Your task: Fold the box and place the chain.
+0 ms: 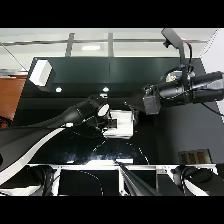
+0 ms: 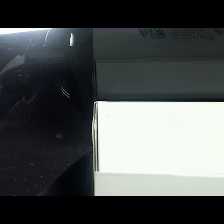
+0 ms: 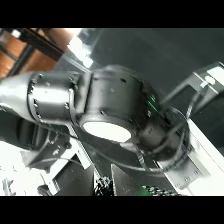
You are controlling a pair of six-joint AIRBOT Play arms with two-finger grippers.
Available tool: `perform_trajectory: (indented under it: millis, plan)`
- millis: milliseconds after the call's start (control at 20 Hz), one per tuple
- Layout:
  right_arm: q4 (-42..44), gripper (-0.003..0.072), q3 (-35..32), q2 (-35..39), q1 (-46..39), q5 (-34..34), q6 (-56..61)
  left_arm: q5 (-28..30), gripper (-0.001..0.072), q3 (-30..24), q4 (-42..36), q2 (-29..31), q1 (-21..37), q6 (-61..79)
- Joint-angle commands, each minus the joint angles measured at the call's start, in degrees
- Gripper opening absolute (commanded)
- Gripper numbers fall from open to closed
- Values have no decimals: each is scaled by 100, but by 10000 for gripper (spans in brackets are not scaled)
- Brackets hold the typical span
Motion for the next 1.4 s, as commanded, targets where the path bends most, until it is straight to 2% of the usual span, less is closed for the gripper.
perform_trajectory:
  millis: [0, 150, 300, 450, 600, 850, 1000, 1150, 1250, 1350]
  plan:
    - [87, 7, -2, -111, 138, -201, 7, 17, 28, -2, -20, -2, 0, 2]
    - [-17, 7, -7, -210, 138, -197, 26, 20, 29, -2, -17, -2, 0, 2]
    - [-688, 7, -7, -219, 138, -146, 352, 17, 28, -2, -20, -2, 0, 2]
    - [-1010, 7, -24, -219, 138, -52, 487, 17, 28, -2, -20, -2, 0, 2]
    - [-1023, 7, -413, -219, 236, -101, 527, 17, 28, -2, -37, -2, 0, 2]
    - [-1097, 8, -1263, -223, 636, -1108, 645, 17, 28, -2, -37, -2, 0, 2]
    - [-1902, 8, -1609, -229, 636, -1377, 1126, 15, 28, -2, -42, -2, 0, 0]
    - [-1552, 9, -2081, -286, 664, -1974, 1152, 17, 28, -2, -42, -2, 0, 0]
    - [-1554, 23, -2155, -385, 713, -2229, 1156, 17, 28, -2, -42, -2, 0, 0]
    - [-1567, 357, -2153, -428, 719, -2221, 1152, 20, 28, -2, -39, -2, 0, 0]
